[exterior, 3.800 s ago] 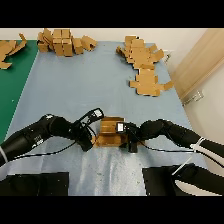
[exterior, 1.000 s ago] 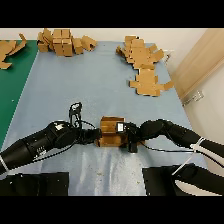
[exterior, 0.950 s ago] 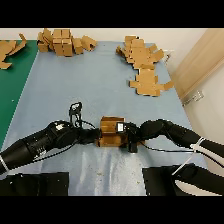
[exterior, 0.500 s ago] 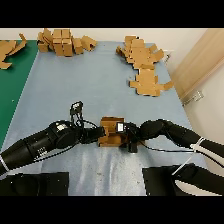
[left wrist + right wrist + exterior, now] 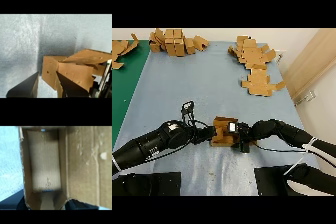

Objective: Fold the box.

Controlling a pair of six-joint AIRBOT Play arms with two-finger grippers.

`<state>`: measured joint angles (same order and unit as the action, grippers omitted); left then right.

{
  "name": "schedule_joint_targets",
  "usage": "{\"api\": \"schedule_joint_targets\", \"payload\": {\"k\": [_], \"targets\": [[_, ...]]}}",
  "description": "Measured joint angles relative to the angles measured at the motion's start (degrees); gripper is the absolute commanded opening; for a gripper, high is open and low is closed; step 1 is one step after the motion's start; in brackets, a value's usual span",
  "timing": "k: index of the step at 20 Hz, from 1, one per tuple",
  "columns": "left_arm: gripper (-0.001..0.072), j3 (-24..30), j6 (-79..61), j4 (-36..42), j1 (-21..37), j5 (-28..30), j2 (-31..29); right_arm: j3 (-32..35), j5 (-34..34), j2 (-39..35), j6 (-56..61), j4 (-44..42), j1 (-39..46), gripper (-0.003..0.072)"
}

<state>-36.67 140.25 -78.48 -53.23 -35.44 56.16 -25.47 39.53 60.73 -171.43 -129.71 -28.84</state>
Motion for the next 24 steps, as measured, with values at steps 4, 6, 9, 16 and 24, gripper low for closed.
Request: {"api": "schedule_joint_targets", "payload": {"k": [4, 6, 9, 16, 24], "targets": [[0.0349, -0.02, -0.04, 0.24, 0.46, -2.51, 0.0, 0.0, 0.0, 0.02, -0.11, 0.04, -0.02, 0.05], [0.0349, -0.24, -0.04, 0.31, 0.66, -3.52, -0.11, 0.0, -0.02, 0.0, -0.11, 0.04, -0.02, 0.05], [0.035, -1.09, -0.26, 0.07, 0.83, -4.55, -0.17, 0.0, -0.02, 0.02, -0.09, 0.04, -0.02, 0.05], [0.0351, -3.39, -1.25, 0.07, 0.76, -5.53, -0.48, 0.0, -0.02, 0.0, -0.09, 0.02, -0.02, 0.05], [0.035, -3.8, -2.86, -0.17, 0.76, -5.05, -0.39, 0.0, -0.02, 0.02, -0.09, -0.07, -0.02, 0.05]]}}
